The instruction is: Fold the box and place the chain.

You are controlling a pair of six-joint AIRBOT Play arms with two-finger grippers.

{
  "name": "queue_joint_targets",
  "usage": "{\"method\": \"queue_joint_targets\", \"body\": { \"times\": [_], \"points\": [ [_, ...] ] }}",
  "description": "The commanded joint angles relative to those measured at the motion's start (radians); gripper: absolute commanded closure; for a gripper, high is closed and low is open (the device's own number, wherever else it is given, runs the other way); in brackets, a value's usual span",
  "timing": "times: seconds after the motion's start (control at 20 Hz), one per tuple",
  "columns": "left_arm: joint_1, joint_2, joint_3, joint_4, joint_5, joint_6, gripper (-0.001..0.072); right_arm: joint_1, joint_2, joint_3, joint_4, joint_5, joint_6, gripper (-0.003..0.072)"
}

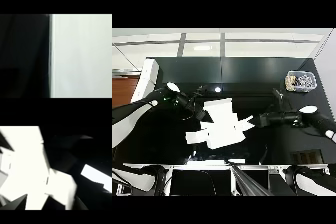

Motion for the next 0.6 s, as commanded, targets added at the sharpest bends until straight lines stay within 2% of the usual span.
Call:
{"method": "queue_joint_targets", "body": {
  "times": [0.0,0.05,0.15,0.25,0.35,0.55],
  "points": [
    [-0.041,0.077,-0.014,0.047,0.071,0.019,0.069,-0.049,0.069,0.156,-0.205,0.256,0.172,-0.002],
    [-0.066,0.124,-0.035,0.058,0.145,0.048,0.069,-0.048,0.125,0.182,-0.233,0.254,0.177,-0.002],
    [-0.113,0.215,-0.08,0.043,0.284,0.151,0.0687,-0.045,0.262,0.187,-0.277,0.176,0.167,-0.002],
    [-0.154,0.248,-0.084,0.045,0.303,0.317,0.0687,-0.001,0.362,0.145,-0.365,0.022,0.089,-0.002],
    [-0.188,0.243,-0.084,0.065,0.32,0.453,0.0687,0.073,0.377,0.091,-0.409,-0.1,-0.025,-0.002],
    [-0.208,0.211,-0.084,0.088,0.457,0.475,0.0686,0.267,0.372,-0.049,-0.451,-0.325,-0.261,-0.0019]
  ]
}}
